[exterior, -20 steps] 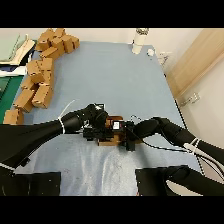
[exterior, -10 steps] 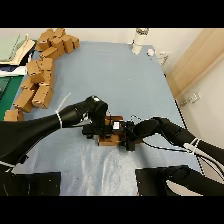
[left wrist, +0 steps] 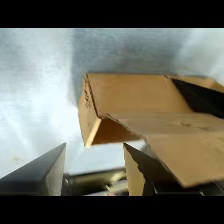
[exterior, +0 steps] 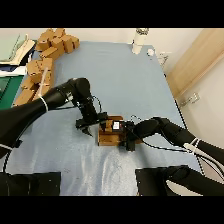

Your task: Fold the box.

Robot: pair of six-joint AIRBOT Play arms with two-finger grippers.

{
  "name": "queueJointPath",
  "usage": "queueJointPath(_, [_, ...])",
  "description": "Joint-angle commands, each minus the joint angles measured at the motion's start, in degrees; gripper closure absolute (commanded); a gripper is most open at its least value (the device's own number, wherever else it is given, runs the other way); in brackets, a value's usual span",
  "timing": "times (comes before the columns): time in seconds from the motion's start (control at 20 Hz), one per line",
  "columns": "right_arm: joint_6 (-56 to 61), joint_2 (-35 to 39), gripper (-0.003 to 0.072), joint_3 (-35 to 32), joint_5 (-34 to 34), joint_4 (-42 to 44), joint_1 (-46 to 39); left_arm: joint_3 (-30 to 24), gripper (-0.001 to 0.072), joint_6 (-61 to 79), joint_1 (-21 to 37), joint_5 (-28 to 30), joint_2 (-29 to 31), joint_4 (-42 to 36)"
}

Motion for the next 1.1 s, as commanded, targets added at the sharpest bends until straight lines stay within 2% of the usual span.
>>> queueJointPath(0.0, [0.02,-0.02,0.0284,0.04,-0.02,0.02,0.02,0.17,0.0172,7.17,6.14,-2.89,0.04,-6.38])
queueJointPath(0.1, [0.02,-0.02,0.0284,0.04,0.0,0.02,0.02,0.15,0.0173,13.84,10.27,-4.72,-0.07,-6.12])
queueJointPath(0.15, [0.02,-0.02,0.0284,0.04,0.0,0.02,0.02,0.15,0.0204,17.92,12.44,-4.85,-0.09,-5.77])
queueJointPath(0.25, [0.02,-0.02,0.0284,0.04,-0.02,0.02,0.02,0.15,0.0693,34.12,17.09,-4.57,-0.09,-5.53])
queueJointPath(0.35, [0.02,-0.02,0.0284,0.04,0.0,0.02,0.02,0.15,0.07,52.68,20.44,-4.11,-0.04,-5.53])
queueJointPath(0.45, [0.02,-0.02,0.0284,0.04,-0.02,0.02,0.02,-0.17,0.0701,68.19,21.42,-2.67,0.22,-5.46])
queueJointPath(0.6, [0.02,-0.02,0.0283,0.04,0.0,0.02,0.02,-3.5,0.0702,80.54,19.8,2.69,2.25,-4.46])
queueJointPath(0.7, [0.02,-0.02,0.0283,0.04,0.0,0.02,0.02,-8.2,0.0702,85.53,17.75,7.23,4.85,-3.65])
queueJointPath(0.85, [0.02,-0.02,0.0284,0.04,0.0,0.02,0.02,-18.08,0.0702,94.75,12.76,15.39,10.73,-2.99])
queueJointPath(1.05, [0.02,-0.02,0.0284,0.04,-0.02,0.02,0.02,-30.01,0.0697,116.3,10.62,30.91,16.28,-9.51])
